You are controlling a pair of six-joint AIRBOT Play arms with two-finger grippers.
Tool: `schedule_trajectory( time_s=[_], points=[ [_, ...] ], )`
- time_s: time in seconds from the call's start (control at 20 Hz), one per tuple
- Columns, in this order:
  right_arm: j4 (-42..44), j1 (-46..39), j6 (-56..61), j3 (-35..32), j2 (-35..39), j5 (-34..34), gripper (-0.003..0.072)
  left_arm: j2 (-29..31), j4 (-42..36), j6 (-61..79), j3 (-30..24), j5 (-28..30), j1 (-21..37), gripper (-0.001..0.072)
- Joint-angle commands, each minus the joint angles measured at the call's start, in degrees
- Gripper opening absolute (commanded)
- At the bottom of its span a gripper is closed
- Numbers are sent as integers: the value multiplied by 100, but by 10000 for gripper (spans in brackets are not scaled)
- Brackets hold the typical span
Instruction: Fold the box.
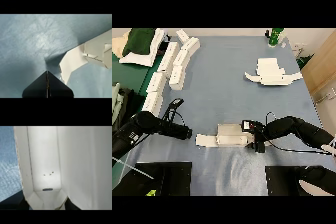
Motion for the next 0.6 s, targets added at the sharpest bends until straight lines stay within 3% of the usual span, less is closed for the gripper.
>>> schedule_trajectory(
  time_s=[0.0, 0.15, 0.3, 0.4, 0.55],
  points=[
    [0, -2, -2, 4, 4, 2, 509, -243, -420, -828, -321, -474, 210, 17],
    [0, -2, -2, 4, 4, 0, 509, -575, -1460, -706, -654, 133, -380, 16],
    [2, -2, -2, 4, 4, 2, 509, -616, -2046, -813, -654, 968, -1274, 16],
    [0, -2, -2, 4, 4, 2, 509, -616, -2253, -986, -651, 1484, -1768, 15],
    [0, -2, -2, 4, 4, 2, 509, -603, -2295, -1062, -549, 1663, -2131, 15]
  ],
)
